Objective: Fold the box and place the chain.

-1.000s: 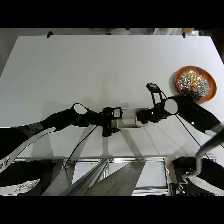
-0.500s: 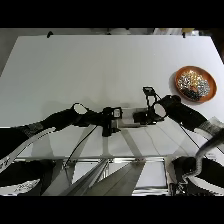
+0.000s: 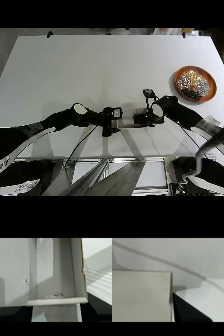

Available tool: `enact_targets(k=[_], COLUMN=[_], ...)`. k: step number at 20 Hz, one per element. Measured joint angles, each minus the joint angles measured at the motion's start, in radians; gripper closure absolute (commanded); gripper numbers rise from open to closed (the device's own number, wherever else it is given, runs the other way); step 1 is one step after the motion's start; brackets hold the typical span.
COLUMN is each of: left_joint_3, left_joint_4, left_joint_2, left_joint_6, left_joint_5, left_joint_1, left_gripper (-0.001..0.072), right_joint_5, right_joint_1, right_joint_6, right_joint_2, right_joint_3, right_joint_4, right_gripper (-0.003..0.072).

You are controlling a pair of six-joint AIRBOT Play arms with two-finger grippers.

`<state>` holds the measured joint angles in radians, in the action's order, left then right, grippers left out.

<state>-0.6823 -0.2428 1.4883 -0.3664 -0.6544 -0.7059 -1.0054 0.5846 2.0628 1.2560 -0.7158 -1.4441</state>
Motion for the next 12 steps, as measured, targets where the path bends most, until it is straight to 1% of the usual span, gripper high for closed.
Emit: enact_targets(k=[1, 3, 4, 5, 8, 9, 10, 11, 12], left_joint_3=[0.0, 0.0, 0.0, 0.0, 0.0, 0.0, 0.0, 0.0, 0.0], left_joint_4=[0.0, 0.0, 0.0, 0.0, 0.0, 0.0, 0.0, 0.0, 0.0], left_joint_2=[0.0, 0.0, 0.0, 0.0, 0.0, 0.0, 0.0, 0.0, 0.0], left_joint_6=[0.0, 0.0, 0.0, 0.0, 0.0, 0.0, 0.0, 0.0, 0.0], left_joint_5=[0.0, 0.0, 0.0, 0.0, 0.0, 0.0, 0.0, 0.0, 0.0], left_joint_1=[0.0, 0.0, 0.0, 0.0, 0.0, 0.0, 0.0, 0.0, 0.0], left_gripper=[0.0337, 0.0337, 0.0337, 0.0337, 0.0337, 0.0337, 0.0337, 0.0337, 0.0337], right_joint_5=[-0.004, -0.008, -0.027, -0.042, -0.135, -0.172, -0.201, -0.219, -0.232], right_joint_1=[0.0, -0.001, -0.001, -0.003, -0.045, -0.075, -0.11, -0.157, -0.208], right_joint_6=[-0.017, -0.068, -0.095, -0.126, -0.217, -0.249, -0.277, -0.307, -0.333], right_joint_2=[-0.016, -0.062, -0.089, -0.116, -0.177, -0.189, -0.197, -0.2, -0.2], right_joint_3=[0.0, -0.003, -0.01, -0.024, -0.111, -0.156, -0.202, -0.253, -0.298], right_joint_4=[-0.003, -0.016, -0.016, -0.017, -0.031, -0.032, -0.036, -0.041, -0.043], right_gripper=[0.0341, 0.0338, 0.0321, 0.0273, 0.0282, 0.0297, 0.0354, 0.0444, 0.045])
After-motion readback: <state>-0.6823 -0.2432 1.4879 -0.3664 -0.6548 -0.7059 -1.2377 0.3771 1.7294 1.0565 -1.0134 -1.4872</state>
